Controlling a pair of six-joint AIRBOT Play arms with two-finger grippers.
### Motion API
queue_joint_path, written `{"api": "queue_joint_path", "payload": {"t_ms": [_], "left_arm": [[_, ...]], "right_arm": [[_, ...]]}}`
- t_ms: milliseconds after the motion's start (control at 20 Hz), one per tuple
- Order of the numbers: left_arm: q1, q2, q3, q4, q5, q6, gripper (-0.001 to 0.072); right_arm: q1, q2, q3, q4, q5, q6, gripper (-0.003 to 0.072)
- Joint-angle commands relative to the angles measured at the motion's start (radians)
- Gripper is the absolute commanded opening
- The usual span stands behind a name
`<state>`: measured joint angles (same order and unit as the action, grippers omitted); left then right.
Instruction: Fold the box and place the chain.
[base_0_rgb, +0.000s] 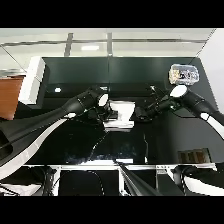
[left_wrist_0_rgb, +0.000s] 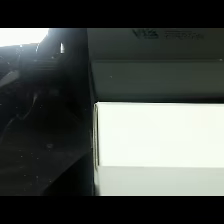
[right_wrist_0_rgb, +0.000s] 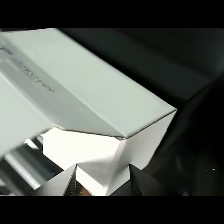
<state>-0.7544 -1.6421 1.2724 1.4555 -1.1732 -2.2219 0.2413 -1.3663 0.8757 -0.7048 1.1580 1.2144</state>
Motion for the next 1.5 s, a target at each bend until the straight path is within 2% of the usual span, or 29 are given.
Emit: {"api": "queue_joint_path", "payload": {"t_ms": [0,250,500,650,750,800,850,900,950,1150,1200,1250,1450], "left_arm": [[0.000,0.000,0.001,-0.002,0.003,0.000,0.0023],[0.000,-0.006,0.001,-0.003,0.006,0.000,0.0023],[0.001,-0.009,0.001,-0.001,0.003,0.000,0.0023],[0.001,-0.009,0.001,0.002,0.029,0.000,0.0023],[0.001,-0.009,0.001,0.002,0.028,0.000,0.0023],[0.000,-0.009,0.001,0.002,0.028,0.000,0.0024],[0.000,-0.009,0.001,0.002,0.026,0.000,0.0023],[0.000,-0.009,0.001,0.002,0.020,0.000,0.0023],[0.000,-0.009,0.001,0.002,0.018,0.000,0.0023],[0.000,-0.009,0.001,0.001,0.018,0.000,0.0023],[0.000,-0.009,0.001,0.001,0.018,0.000,0.0024],[0.000,-0.009,0.001,0.001,0.018,0.000,0.0023],[0.000,-0.009,0.001,0.001,0.018,0.000,0.0023]], "right_arm": [[0.079,0.000,0.050,-0.183,-0.049,0.183,0.0366],[0.201,-0.018,0.103,-0.452,-0.100,0.443,0.0366],[0.336,-0.104,0.213,-0.721,-0.063,0.720,0.0366],[0.351,-0.129,0.213,-0.728,-0.063,0.874,0.0366],[0.356,-0.138,0.213,-0.701,-0.061,0.880,0.0364],[0.363,-0.141,0.213,-0.701,-0.060,0.875,0.0192],[0.369,-0.141,0.213,-0.701,-0.061,0.866,0.0127],[0.372,-0.141,0.214,-0.699,-0.061,0.868,0.0121],[0.372,-0.141,0.214,-0.698,-0.058,0.868,0.0011],[0.372,-0.141,0.214,-0.682,-0.043,0.877,0.0014],[0.372,-0.141,0.214,-0.670,-0.044,0.877,0.0051],[0.372,-0.141,0.214,-0.654,-0.048,0.877,0.0220],[0.372,-0.148,0.215,-0.639,-0.052,0.877,0.0204]]}}
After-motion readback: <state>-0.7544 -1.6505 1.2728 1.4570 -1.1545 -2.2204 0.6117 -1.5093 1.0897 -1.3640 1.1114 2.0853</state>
